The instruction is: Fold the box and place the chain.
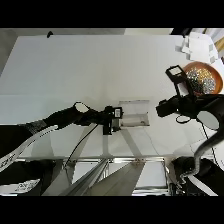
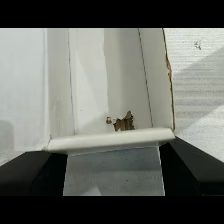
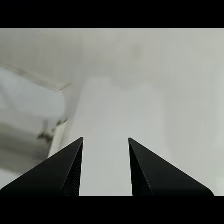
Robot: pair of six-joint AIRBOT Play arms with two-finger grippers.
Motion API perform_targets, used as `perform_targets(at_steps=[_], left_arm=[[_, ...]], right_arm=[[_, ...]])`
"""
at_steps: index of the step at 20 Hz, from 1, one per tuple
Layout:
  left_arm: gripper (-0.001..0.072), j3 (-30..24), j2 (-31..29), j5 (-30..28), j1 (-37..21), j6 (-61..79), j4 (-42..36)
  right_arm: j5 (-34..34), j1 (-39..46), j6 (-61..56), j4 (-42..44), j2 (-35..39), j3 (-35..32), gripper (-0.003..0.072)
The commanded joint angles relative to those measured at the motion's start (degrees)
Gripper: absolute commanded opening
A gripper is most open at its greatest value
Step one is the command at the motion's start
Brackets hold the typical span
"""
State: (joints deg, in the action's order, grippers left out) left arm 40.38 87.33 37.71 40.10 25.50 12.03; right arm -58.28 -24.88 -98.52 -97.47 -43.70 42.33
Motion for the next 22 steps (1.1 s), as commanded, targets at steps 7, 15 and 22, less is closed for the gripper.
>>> perform_targets(at_steps=[7,15,22], left_arm=[[0.0068,-0.02,0.02,0.00,0.00,0.00,0.02],[0.0068,-0.02,0.02,0.00,0.00,0.00,0.02],[0.0068,-0.02,0.02,0.00,0.00,0.00,0.02]], right_arm=[[7.34,29.46,9.09,5.07,-12.68,9.11,0.0315],[8.39,44.22,10.27,5.42,-32.02,20.26,0.0313],[8.92,48.24,10.29,10.23,-40.52,23.85,0.0280]])
